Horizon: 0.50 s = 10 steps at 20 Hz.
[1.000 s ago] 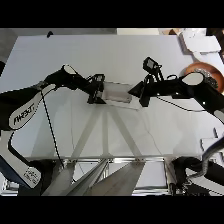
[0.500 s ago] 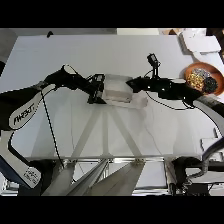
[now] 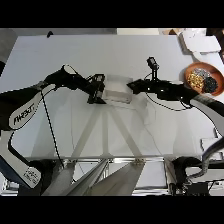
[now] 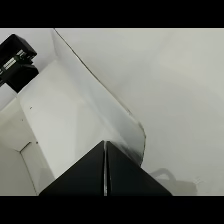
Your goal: Fold the box and place the chain.
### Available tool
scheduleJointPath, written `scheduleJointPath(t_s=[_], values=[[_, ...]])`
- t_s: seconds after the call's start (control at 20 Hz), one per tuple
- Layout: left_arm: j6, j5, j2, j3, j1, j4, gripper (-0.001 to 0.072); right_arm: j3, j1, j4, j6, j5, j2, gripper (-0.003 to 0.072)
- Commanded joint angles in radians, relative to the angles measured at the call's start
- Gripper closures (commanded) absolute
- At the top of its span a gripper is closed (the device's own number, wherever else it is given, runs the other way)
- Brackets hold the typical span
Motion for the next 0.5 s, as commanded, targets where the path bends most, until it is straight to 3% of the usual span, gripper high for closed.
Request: scheduleJointPath(t_s=[0.0, 0.2, 0.35, 0.45], values=[[0.0, 0.0, 0.001, 0.0, 0.0, 0.0, 0.0365, 0.0, -0.011, -0.011, -0.003, 0.069, 0.043, 0.0676], [0.0, 0.0, 0.001, 0.0, 0.0, 0.0, 0.0365, 0.0, -0.081, -0.077, -0.003, 0.233, 0.187, 0.0674], [0.0, 0.0, 0.001, 0.0, 0.0, 0.0, 0.0365, 0.0, -0.106, -0.316, -0.003, 0.314, 0.299, 0.0672], [0.0, 0.0, 0.001, 0.0, 0.0, 0.0, 0.0365, 0.0, -0.103, -0.531, -0.005, 0.301, 0.34, 0.0672]])
